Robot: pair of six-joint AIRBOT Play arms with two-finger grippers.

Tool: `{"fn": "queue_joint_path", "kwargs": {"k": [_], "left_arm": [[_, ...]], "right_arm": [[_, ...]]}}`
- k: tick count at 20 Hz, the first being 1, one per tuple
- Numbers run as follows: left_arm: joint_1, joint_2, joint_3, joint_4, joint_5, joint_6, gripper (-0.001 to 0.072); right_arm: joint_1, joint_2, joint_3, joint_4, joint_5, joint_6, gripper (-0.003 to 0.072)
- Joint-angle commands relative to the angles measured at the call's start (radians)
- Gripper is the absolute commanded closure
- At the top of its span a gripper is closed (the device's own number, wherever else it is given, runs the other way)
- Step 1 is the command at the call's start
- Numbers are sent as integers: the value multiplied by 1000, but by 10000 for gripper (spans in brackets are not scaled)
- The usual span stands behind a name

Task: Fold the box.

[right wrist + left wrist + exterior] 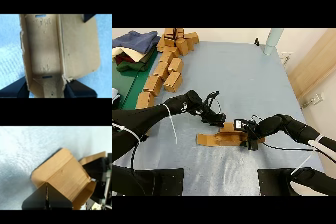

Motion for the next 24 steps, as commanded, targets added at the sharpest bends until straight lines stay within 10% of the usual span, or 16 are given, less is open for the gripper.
{"fn": "queue_joint_path", "kwargs": {"k": [1, 12, 13, 14, 15, 24], "left_arm": [[6, 11, 6, 31, -7, 64, 699], [-12, 653, -404, 103, 60, 824, 693], [5, 666, -439, 90, 67, 907, 591], [22, 665, -468, 73, 78, 969, 126], [37, 652, -490, 55, 100, 1014, 22], [-31, 397, -409, -27, 172, 1184, 24]], "right_arm": [[0, 0, 0, -3, 0, 0, 209], [0, 0, 0, -6, 0, 0, 209], [0, 0, 0, -6, 0, 0, 210], [0, 0, 0, -6, 0, 0, 210], [0, 0, 0, -6, 0, 0, 210], [0, 0, 0, -7, 0, 0, 210]]}}
